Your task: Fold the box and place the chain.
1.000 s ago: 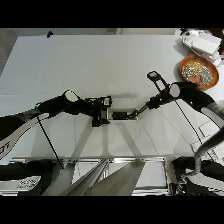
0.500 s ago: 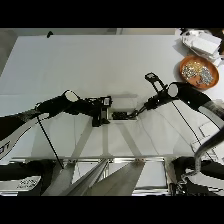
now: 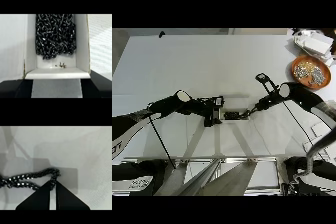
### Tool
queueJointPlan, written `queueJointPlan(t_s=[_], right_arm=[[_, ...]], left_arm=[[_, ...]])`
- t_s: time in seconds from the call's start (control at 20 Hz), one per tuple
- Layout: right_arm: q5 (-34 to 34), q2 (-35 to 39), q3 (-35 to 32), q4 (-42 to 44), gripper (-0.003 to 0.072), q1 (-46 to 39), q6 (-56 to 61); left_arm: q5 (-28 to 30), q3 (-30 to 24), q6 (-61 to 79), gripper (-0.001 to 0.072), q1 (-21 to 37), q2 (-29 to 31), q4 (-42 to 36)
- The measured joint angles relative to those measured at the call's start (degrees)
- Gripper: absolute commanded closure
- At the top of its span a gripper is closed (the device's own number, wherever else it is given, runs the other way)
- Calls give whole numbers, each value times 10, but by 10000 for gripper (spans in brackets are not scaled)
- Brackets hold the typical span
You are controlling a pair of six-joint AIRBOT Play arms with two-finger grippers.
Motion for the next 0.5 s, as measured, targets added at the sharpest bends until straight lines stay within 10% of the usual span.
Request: queueJointPlan(t_s=[0.5], right_arm=[[90, 209, 0, 33, 667, 2, 10]], left_arm=[[0, 0, 0, 559, 0, 0, 0]])
